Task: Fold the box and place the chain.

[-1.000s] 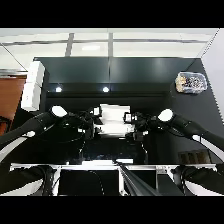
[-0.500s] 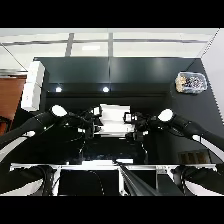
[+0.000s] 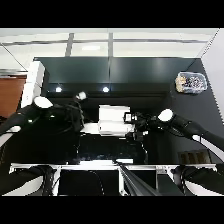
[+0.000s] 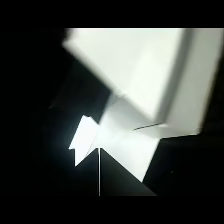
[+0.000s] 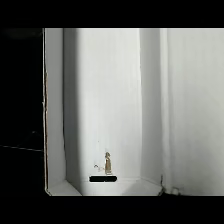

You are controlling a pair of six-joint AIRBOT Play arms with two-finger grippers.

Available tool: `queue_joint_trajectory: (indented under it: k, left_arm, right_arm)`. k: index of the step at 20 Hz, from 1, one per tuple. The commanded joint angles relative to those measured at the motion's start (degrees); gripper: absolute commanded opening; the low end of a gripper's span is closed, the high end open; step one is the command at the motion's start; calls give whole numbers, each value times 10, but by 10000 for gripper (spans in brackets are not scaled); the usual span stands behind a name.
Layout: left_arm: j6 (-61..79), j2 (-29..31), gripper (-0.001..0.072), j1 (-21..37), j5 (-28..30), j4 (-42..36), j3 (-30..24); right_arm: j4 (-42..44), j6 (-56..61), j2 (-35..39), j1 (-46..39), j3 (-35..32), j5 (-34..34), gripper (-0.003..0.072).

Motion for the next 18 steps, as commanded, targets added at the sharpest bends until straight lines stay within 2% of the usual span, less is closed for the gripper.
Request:
queue_joint_trajectory:
  k: [1, 4, 7, 9, 11, 15, 18]
  left_arm:
    - [-233, 42, 23, 114, -13, 50, 3]
    - [-512, 23, 24, 220, -28, 92, -10]
    - [-529, -32, 26, 269, -75, 42, -38]
    - [-498, -85, 25, 256, -125, 9, -39]
    - [-474, -133, 24, 213, -158, -8, -39]
    - [-446, -161, 23, 108, -125, -47, -38]
    - [-407, -164, 23, 59, -145, -81, -23]
  right_arm:
    - [-1, 0, 0, 0, 0, 0, 201]
    - [0, 0, 0, 0, 0, 0, 202]
    - [-1, 0, 0, 0, 0, 0, 202]
    - [0, 0, 0, 0, 0, 0, 201]
    - [0, 0, 0, 0, 0, 0, 202]
    - [0, 0, 0, 0, 0, 0, 201]
    - [0, 0, 0, 0, 0, 0, 201]
